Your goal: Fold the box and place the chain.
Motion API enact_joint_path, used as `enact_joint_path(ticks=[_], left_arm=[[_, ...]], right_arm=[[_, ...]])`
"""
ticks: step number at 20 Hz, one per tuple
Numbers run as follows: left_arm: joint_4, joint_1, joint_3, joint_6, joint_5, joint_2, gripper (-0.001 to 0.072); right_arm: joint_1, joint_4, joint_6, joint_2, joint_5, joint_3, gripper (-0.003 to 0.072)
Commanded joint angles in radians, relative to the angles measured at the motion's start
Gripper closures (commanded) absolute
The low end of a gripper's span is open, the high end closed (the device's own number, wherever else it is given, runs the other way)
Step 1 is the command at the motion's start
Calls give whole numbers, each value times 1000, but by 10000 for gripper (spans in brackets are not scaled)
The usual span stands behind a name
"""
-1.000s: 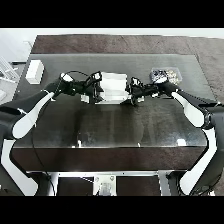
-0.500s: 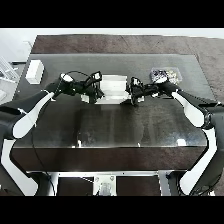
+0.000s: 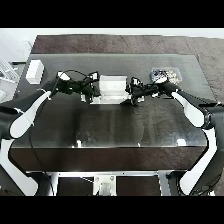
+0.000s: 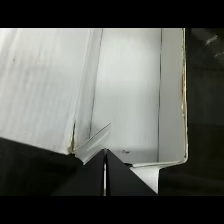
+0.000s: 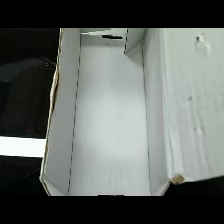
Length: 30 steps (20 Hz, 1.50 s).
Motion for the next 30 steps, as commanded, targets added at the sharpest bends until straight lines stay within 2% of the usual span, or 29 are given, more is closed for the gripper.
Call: enact_joint_path(ticks=[1,5,8,15,18,22,30], left_arm=[[-12,48,9,34,-76,11,691],[-14,102,8,31,-72,39,691],[-10,139,6,-41,-109,70,691],[53,175,5,-497,-188,164,694],[71,175,-2,-678,-153,166,694],[95,175,-65,-831,-82,172,694],[-37,303,-169,-841,-74,171,693]], right_arm=[[1,0,0,-1,0,0,98],[1,0,0,-1,-1,0,98],[1,0,0,-1,0,0,98],[1,0,0,-1,-1,0,98],[1,0,0,-1,-1,0,98],[1,0,0,-1,-1,0,98],[1,0,0,-1,-1,0,98]])
